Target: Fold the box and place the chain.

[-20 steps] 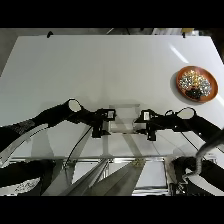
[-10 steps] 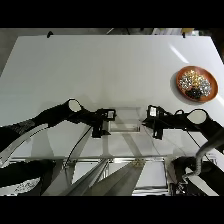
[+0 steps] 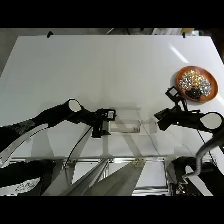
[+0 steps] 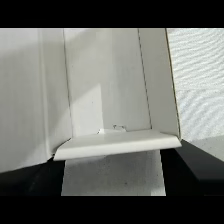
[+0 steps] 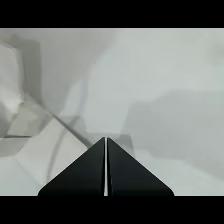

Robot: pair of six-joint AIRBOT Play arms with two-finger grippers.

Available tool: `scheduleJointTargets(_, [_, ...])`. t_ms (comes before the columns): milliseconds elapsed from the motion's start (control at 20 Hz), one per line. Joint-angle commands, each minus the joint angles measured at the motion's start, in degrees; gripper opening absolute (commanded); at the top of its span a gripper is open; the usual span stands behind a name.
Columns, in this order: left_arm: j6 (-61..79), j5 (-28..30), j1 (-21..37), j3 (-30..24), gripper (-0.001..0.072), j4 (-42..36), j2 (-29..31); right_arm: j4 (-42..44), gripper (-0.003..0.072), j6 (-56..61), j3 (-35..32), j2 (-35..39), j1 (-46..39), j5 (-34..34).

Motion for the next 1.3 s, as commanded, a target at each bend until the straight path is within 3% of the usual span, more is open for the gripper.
scheduleJointTargets(0, [0.0,0.0,0.0,0.0,0.0315,0.0,0.0,-6.9,0.0015,20.2,0.0,-1.2,-2.4,1.1])
scheduleJointTargets(300, [0.0,0.0,0.0,0.0,0.0315,0.0,0.0,3.5,0.0015,21.2,0.0,-12.0,-2.4,9.1])
scheduleJointTargets(600, [0.0,0.0,0.0,0.0,0.0315,0.0,0.0,8.7,0.0015,18.5,0.0,-17.7,-0.2,10.9])
scheduleJointTargets(1250, [0.0,0.0,0.0,0.0,0.0315,0.0,0.0,6.0,0.0015,19.6,0.0,-17.3,-0.3,10.0])
